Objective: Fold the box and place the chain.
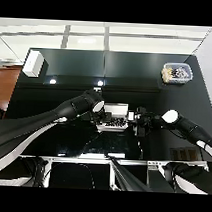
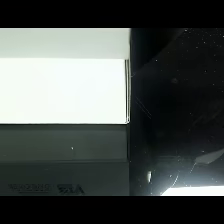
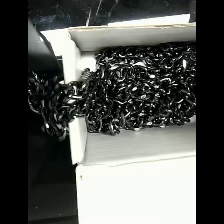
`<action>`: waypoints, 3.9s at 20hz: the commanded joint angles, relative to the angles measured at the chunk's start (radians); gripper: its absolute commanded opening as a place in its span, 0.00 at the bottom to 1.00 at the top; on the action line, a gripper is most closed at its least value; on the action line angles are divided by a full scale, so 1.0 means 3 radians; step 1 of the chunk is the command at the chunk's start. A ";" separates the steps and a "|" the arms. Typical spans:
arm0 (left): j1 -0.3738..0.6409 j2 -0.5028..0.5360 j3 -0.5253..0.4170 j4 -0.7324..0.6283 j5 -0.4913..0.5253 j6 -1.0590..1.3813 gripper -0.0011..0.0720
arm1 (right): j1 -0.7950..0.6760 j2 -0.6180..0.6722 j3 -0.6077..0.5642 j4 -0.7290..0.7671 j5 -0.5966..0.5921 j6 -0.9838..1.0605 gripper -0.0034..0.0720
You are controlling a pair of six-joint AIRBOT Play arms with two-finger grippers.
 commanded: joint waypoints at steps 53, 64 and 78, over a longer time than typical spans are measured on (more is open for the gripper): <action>-0.0079 0.1096 -0.0084 0.0889 -0.0713 0.0734 0.90 | -0.1111 0.1034 0.0336 0.0254 0.1502 0.3061 0.54; 0.1713 0.2604 -0.2510 -0.2374 0.1283 0.5510 0.89 | -0.1111 0.1033 0.0333 0.0242 0.1459 0.3241 0.54; 0.1565 0.1142 -0.2186 -0.3521 0.1066 0.9061 1.00 | -0.1109 0.1033 0.0333 0.0243 0.1343 0.3508 0.54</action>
